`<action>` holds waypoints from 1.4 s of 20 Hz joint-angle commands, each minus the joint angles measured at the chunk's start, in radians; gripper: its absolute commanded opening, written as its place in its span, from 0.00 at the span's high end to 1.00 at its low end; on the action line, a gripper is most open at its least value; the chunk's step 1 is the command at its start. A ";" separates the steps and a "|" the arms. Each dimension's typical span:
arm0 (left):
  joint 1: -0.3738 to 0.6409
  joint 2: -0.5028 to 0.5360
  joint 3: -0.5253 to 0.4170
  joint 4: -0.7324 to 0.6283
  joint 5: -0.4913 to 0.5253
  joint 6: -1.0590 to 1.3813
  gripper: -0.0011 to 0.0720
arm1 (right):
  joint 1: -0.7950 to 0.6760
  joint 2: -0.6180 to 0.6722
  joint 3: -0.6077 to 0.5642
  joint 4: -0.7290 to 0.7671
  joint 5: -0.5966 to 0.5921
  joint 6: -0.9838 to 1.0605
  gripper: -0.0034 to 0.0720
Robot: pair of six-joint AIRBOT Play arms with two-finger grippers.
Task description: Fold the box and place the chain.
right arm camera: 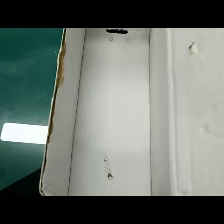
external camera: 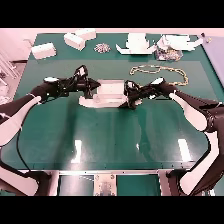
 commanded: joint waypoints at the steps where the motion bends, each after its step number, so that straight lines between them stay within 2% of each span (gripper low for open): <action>1: -0.014 -0.038 0.032 -0.014 0.064 0.001 0.97 | 0.000 0.000 0.000 0.000 0.000 0.000 0.17; 17: -0.058 -0.120 0.046 0.050 0.094 -0.066 0.96 | 0.000 0.000 0.000 0.000 0.000 0.000 0.17; 22: -0.059 -0.120 0.052 0.069 0.146 -0.050 0.96 | 0.000 0.000 0.000 0.000 0.000 0.000 0.17; 25: -0.055 -0.084 0.082 0.068 0.145 -0.032 0.96 | 0.000 0.000 0.000 0.000 0.000 0.000 0.17; 28: -0.019 0.010 0.085 0.081 0.119 -0.046 0.96 | 0.000 0.000 0.000 0.000 0.000 0.000 0.17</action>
